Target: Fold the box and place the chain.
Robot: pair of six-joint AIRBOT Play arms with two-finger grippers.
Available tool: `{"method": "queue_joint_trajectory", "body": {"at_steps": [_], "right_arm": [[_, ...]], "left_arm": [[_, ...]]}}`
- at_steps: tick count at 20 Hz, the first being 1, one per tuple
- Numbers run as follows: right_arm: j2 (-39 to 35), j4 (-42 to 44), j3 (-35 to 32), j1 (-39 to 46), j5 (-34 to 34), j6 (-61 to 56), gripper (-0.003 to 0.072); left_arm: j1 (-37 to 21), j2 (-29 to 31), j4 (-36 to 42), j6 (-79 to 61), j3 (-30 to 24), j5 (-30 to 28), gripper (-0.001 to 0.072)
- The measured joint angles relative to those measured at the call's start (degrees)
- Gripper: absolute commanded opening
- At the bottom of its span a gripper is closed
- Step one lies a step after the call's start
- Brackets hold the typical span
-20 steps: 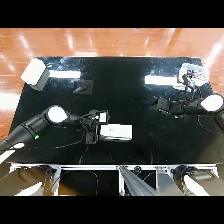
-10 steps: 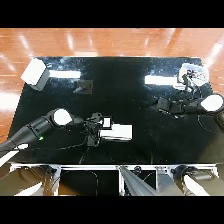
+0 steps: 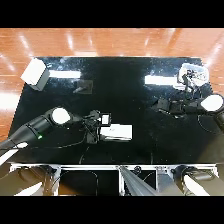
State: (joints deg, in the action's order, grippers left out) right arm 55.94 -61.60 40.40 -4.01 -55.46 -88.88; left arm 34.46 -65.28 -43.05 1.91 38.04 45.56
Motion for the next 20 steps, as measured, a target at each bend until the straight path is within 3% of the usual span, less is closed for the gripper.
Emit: {"method": "queue_joint_trajectory", "body": {"at_steps": [20], "right_arm": [[0.00, 0.00, 0.00, 0.00, 0.07, 0.00, 0.0714]], "left_arm": [[1.44, -0.46, -4.63, 7.65, 0.20, -1.73, 0.0629]]}}
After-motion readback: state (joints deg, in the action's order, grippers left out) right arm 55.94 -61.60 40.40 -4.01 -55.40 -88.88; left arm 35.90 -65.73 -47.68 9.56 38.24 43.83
